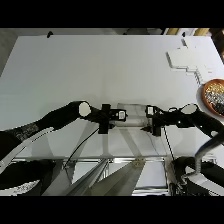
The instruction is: Fold the box and place the chain.
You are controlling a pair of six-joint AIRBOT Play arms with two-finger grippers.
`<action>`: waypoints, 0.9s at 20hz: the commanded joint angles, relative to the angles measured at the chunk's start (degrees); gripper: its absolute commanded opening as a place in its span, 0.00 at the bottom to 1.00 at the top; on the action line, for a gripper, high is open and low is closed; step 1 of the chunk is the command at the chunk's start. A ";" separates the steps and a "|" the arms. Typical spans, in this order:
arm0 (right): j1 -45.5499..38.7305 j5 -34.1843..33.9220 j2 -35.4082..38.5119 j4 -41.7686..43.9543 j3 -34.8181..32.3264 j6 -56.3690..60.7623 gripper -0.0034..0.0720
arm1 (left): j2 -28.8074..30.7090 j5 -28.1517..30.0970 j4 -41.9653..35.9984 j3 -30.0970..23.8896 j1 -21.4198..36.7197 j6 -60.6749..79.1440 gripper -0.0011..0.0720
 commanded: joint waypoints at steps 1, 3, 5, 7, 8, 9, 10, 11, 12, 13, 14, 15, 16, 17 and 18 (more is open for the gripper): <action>0.00 0.00 0.00 0.00 0.00 0.00 0.59 | -0.17 0.24 -0.79 -0.02 -0.11 0.35 0.43; 0.00 0.00 0.00 0.00 0.00 0.00 0.59 | -0.17 0.31 -0.79 -0.02 -0.11 0.37 0.39; 0.00 0.00 0.00 0.00 0.00 0.00 0.59 | -0.17 0.33 -0.79 -0.02 -0.11 0.39 0.27; 0.00 0.00 0.00 0.00 0.00 0.02 0.59 | -0.17 0.35 -0.79 -0.02 -0.11 0.42 0.19; 0.00 0.00 0.00 0.00 0.00 0.02 0.59 | -0.17 0.61 -0.81 0.00 -0.13 0.39 0.19; 0.00 0.00 0.00 0.00 0.00 0.02 0.59 | -0.17 1.01 -0.98 0.02 -0.13 0.42 0.19; 0.00 0.00 0.00 -0.02 0.00 0.00 0.59 | -0.17 1.27 -2.27 0.04 -0.11 1.03 0.19; 0.00 0.00 0.00 0.00 0.00 0.02 0.59 | -0.17 1.22 -4.48 0.04 -0.11 2.73 0.19; 0.00 0.00 0.00 0.00 0.00 0.00 0.59 | -0.17 1.18 -6.86 0.04 -0.11 4.31 0.19; 0.00 0.00 0.00 -0.02 0.00 0.02 0.59 | -0.17 1.18 -9.18 0.04 -0.13 5.53 0.19; 0.00 0.00 0.00 0.00 0.00 0.02 0.59 | -0.17 1.20 -9.90 0.04 -0.20 5.70 0.19; 0.00 0.00 0.00 0.00 0.00 0.00 0.59 | -0.17 1.16 -9.73 0.04 -0.48 5.70 0.19; 0.00 0.00 0.00 0.00 0.00 0.02 0.59 | -0.20 1.16 -9.77 0.04 -0.66 5.70 0.19; 0.00 0.00 0.00 0.00 0.00 0.00 0.59 | -0.24 1.18 -9.77 0.04 -0.92 5.70 0.19; 0.00 0.00 0.00 0.00 0.00 0.02 0.59 | -0.31 1.18 -9.77 0.04 -1.25 5.70 0.19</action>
